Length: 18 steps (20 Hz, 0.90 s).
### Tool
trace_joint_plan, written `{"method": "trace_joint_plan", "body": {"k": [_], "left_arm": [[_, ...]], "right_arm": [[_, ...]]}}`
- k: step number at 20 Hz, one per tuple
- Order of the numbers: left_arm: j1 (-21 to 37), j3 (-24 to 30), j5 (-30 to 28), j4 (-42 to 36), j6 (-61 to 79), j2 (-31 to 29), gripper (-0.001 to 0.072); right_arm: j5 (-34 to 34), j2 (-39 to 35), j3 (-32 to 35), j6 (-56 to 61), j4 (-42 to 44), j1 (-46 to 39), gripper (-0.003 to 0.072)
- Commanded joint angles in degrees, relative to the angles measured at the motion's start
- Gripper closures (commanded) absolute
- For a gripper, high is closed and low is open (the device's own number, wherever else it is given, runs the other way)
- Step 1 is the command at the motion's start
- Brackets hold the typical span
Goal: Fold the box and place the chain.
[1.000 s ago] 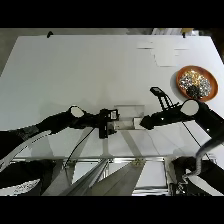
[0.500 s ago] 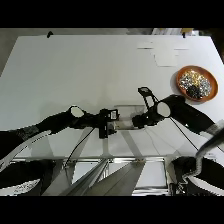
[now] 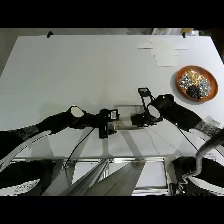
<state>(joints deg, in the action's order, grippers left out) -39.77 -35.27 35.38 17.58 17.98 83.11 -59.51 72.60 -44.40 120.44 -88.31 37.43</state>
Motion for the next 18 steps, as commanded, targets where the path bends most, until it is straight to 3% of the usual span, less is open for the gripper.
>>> {"method": "trace_joint_plan", "body": {"k": [1, 5, 7, 9, 13, 14, 15, 17, 18], "left_arm": [[0.0, 0.0, 0.0, 0.0, 0.0, 0.0, 0.0503], [0.0, 0.0, 0.0, 0.0, 0.0, 0.0, 0.0503], [0.0, 0.0, 0.0, 0.0, 0.0, 0.0, 0.0503], [0.0, 0.0, 0.0, 0.0, 0.0, 0.0, 0.0503], [0.0, 0.0, 0.0, 0.0, 0.0, 0.0, 0.0503], [0.0, 0.0, 0.0, 0.0, 0.0, 0.0, 0.0503], [0.0, 0.0, 0.0, 0.0, 0.0, 0.0, 0.0503], [0.0, 0.0, 0.0, 0.0, 0.0, 0.0, 0.0503], [0.0, 0.0, 0.0, 0.0, 0.0, 0.0, 0.0503]], "right_arm": [[1.0, 1.2, -0.1, 1.5, 0.0, 0.4, 0.0360], [1.0, 1.2, -0.1, 1.5, 0.1, 0.8, 0.0527], [0.1, 1.2, -0.1, 1.4, 0.3, 0.8, 0.0539], [0.2, 1.2, -0.1, 1.5, 0.3, 0.8, 0.0661], [0.6, 1.2, -0.1, 1.5, 0.7, 0.8, 0.0649], [0.8, 1.2, -0.1, 1.5, 0.7, 0.8, 0.0541], [0.9, 1.2, -0.1, 1.5, 0.7, 0.8, 0.0481], [0.8, 1.2, 0.0, 1.5, 0.7, 0.8, 0.0498], [0.8, 1.2, 0.0, 1.5, 1.1, 0.8, 0.0579]]}}
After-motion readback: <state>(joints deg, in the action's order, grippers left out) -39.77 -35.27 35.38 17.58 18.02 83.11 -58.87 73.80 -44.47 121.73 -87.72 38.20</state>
